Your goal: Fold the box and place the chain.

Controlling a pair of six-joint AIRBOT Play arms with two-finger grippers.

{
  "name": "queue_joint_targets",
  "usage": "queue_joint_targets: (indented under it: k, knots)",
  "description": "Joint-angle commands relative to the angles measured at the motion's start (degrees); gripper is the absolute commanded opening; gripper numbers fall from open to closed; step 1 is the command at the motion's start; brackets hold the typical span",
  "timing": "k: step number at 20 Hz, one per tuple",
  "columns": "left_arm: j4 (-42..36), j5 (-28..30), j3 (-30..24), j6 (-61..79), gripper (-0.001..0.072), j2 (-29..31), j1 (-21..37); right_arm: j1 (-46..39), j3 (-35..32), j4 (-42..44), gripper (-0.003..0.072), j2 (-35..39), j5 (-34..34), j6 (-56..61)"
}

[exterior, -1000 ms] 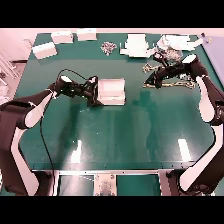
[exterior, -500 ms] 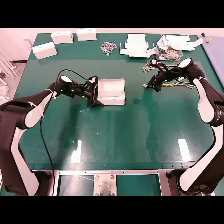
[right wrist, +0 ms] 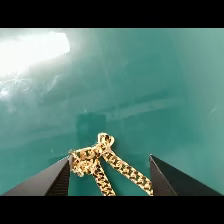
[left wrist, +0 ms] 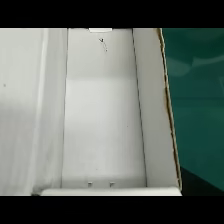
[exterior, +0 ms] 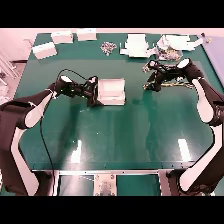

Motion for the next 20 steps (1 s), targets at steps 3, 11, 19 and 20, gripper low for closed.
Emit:
queue_joint_targets:
  k: [3,11,19,20]
  knots:
    - [0.0,0.0,0.02,0.0,0.063,0.02,0.07,0.7,-0.02,-1.16,0.0556,-1.31,0.61,-1.36]
    - [0.0,0.0,0.02,0.0,0.063,0.02,0.07,1.27,-0.09,-10.75,0.0138,-1.75,1.75,0.46]
    - [0.0,0.0,0.02,0.0,0.063,0.02,0.07,1.18,0.39,-0.94,0.0007,0.92,3.98,3.34]
    - [0.0,0.0,0.02,0.0,0.0629,0.02,0.07,1.18,0.39,0.31,0.0007,2.16,5.64,4.79]
